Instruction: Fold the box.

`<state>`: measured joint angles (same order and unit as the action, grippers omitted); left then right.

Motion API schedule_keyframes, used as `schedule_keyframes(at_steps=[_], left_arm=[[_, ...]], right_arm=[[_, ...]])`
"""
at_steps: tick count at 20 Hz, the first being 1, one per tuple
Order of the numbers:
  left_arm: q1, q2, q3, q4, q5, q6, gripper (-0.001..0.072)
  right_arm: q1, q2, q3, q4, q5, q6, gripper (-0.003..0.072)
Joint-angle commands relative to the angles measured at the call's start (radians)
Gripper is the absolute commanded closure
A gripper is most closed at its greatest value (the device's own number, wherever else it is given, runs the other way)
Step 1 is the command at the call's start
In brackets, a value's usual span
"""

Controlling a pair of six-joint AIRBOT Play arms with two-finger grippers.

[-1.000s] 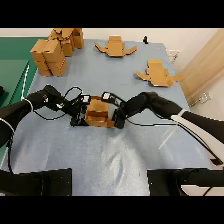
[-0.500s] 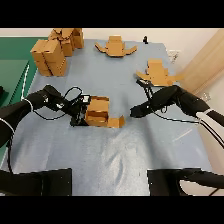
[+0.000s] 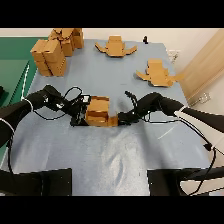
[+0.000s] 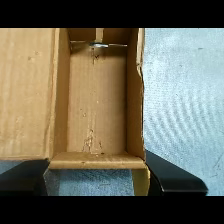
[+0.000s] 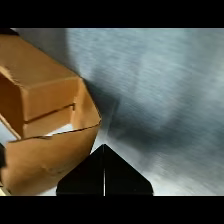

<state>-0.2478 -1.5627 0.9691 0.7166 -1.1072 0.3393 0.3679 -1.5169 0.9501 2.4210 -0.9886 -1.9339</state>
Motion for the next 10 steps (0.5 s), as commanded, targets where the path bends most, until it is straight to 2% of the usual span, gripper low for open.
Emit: schedule_keyframes(at_steps=[1,6,8,10], left_arm=[[0.000,0.000,0.001,0.000,-0.002,0.000,0.0688],[0.000,0.000,0.001,0.000,-0.003,0.000,0.0688],[0.000,0.000,0.001,0.000,-0.004,0.000,0.0688],[0.000,0.000,0.001,-0.003,-0.008,0.000,0.0688]], right_arm=[[0.024,0.008,0.038,0.098,-0.008,-0.053,0.0683],[0.025,0.058,0.044,0.131,-0.056,-0.065,0.0681],[0.025,0.064,0.044,0.149,-0.064,-0.066,0.0628],[0.025,0.066,0.044,0.165,-0.071,-0.067,0.0618]])
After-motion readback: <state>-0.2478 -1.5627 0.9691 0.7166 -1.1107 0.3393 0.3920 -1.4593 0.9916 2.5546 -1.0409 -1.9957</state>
